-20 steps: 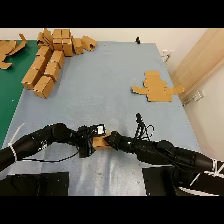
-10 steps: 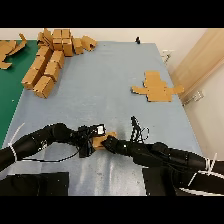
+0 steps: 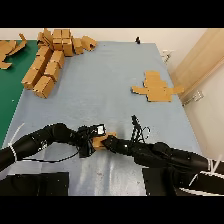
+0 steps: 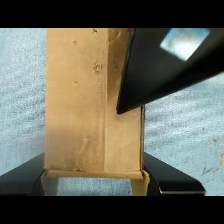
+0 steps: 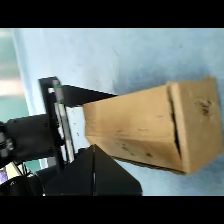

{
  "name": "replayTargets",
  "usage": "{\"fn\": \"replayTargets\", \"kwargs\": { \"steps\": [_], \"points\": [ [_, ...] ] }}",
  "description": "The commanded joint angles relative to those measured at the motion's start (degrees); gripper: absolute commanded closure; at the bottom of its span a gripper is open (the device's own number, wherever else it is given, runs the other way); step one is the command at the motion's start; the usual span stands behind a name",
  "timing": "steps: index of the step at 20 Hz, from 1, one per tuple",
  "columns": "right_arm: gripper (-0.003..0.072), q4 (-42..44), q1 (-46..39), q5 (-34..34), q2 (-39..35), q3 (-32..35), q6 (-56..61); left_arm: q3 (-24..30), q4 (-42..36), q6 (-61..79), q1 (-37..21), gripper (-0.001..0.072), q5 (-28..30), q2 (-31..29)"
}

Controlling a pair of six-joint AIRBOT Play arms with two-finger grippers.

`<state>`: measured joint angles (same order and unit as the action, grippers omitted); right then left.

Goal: Fold the box.

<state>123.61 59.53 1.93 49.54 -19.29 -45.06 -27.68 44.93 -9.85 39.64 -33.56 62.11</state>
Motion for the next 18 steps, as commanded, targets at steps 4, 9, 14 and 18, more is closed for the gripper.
{"fn": "replayTargets", "kwargs": {
  "steps": [4, 9, 14, 18],
  "points": [
    [0.0684, -14.2, -10.1, 10.9, -7.2, 0.0, -0.8, 0.0, 0.1, 0.1, 0.0, 0.0179, 0.1, 0.0],
    [0.0684, -16.9, -18.9, 17.6, -9.0, 0.0, -0.9, 0.0, 0.1, 0.1, 0.0, 0.0179, 0.1, 0.0],
    [0.0684, -17.3, -18.8, 17.9, -9.4, 0.0, -0.8, 0.0, 0.0, 0.2, 0.0, 0.0179, 0.4, 0.0],
    [0.0684, -17.4, -18.9, 17.8, -9.1, 0.0, -0.8, 0.0, -0.3, -1.0, 0.0, 0.0180, 2.1, 0.0]
  ]
}}
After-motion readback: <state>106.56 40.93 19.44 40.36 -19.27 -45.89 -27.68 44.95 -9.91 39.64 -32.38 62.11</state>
